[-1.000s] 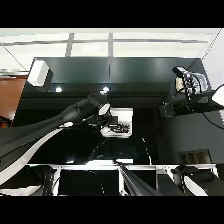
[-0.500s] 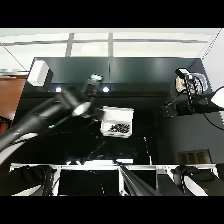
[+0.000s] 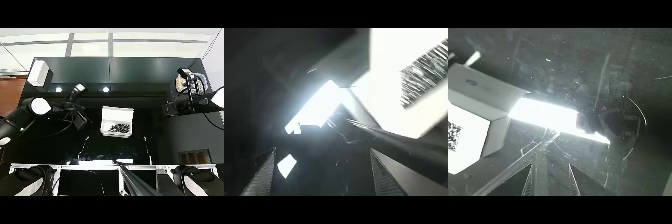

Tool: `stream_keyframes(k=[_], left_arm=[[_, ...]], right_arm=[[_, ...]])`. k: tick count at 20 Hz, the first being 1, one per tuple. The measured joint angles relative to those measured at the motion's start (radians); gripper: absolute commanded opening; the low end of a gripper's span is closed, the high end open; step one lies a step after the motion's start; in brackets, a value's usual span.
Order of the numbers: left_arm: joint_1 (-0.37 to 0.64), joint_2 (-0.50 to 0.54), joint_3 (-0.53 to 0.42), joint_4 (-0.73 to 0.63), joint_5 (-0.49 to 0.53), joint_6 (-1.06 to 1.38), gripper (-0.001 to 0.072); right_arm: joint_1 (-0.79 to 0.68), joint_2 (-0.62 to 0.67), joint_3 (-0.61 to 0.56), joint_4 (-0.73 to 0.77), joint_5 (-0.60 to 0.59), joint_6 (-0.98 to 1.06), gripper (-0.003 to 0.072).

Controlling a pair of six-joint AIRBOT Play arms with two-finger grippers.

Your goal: Fold the box and place the chain.

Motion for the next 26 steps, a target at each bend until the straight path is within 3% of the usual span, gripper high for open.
stream_keyframes(k=[4,9,14,24,25,26], left_arm=[[-0.003,-0.1,-0.019,-0.15,-0.034,0.526,0.0711],[-0.005,-0.222,-0.024,-0.274,-0.053,0.855,0.0711],[-0.005,-0.283,-0.016,-0.373,-0.026,0.959,0.071],[-0.035,-0.336,0.019,-0.409,-0.026,0.992,0.0708],[-0.043,-0.336,0.019,-0.41,-0.026,0.992,0.0698],[-0.051,-0.337,0.019,-0.41,-0.026,0.993,0.0641]], right_arm=[[0.0,0.0,0.0,-0.001,-0.001,0.024,0.0272],[0.0,0.0,0.0,0.0,0.0,0.04,0.0271],[0.0,0.0,0.0,0.0,-0.001,0.045,0.0271],[0.0,0.0,0.0,0.0,-0.003,0.046,0.0271],[0.0,0.0,0.0,0.0,-0.005,0.046,0.0272],[0.0,0.0,0.0,0.0,-0.008,0.046,0.0271]])
